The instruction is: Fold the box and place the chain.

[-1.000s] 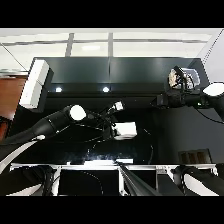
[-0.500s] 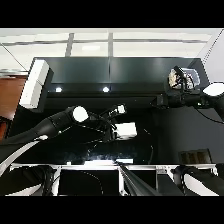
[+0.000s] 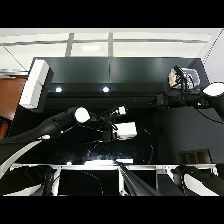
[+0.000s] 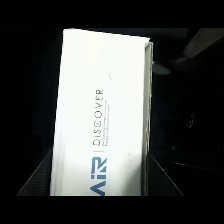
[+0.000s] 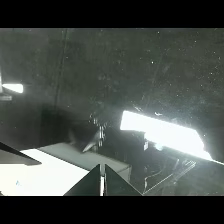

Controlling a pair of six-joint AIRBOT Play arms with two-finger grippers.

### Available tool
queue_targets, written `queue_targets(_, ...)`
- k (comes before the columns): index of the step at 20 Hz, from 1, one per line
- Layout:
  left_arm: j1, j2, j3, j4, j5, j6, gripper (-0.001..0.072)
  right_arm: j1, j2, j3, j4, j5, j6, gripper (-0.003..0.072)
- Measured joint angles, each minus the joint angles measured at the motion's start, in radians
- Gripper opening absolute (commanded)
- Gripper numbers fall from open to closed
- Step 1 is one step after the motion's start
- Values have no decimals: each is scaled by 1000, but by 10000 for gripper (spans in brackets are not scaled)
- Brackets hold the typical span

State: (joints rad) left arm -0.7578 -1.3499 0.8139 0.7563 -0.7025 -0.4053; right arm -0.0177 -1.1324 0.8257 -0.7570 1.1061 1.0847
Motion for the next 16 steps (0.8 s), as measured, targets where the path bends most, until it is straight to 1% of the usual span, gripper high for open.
queue_targets(4,-27,-47,0,2,44,8,703,0,0,0,0,-10,1,45)
queue_targets(5,-31,-52,0,2,50,10,688,0,0,0,1,-12,4,45)
queue_targets(6,-34,-56,1,2,56,10,592,0,0,0,1,-12,4,45)
queue_targets(7,-35,-58,1,2,60,10,420,0,0,0,1,-13,5,45)
queue_targets(8,-34,-57,1,3,61,8,387,0,0,0,1,-14,8,45)
queue_targets(10,-20,-36,0,5,43,-8,387,0,0,0,1,-14,8,45)
queue_targets(12,19,11,0,21,27,-51,387,0,0,0,1,-12,10,45)
queue_targets(14,84,79,-5,87,-32,-135,388,0,0,0,1,-11,11,45)
queue_targets(16,181,162,-18,194,-97,-241,392,0,0,0,1,-11,11,45)
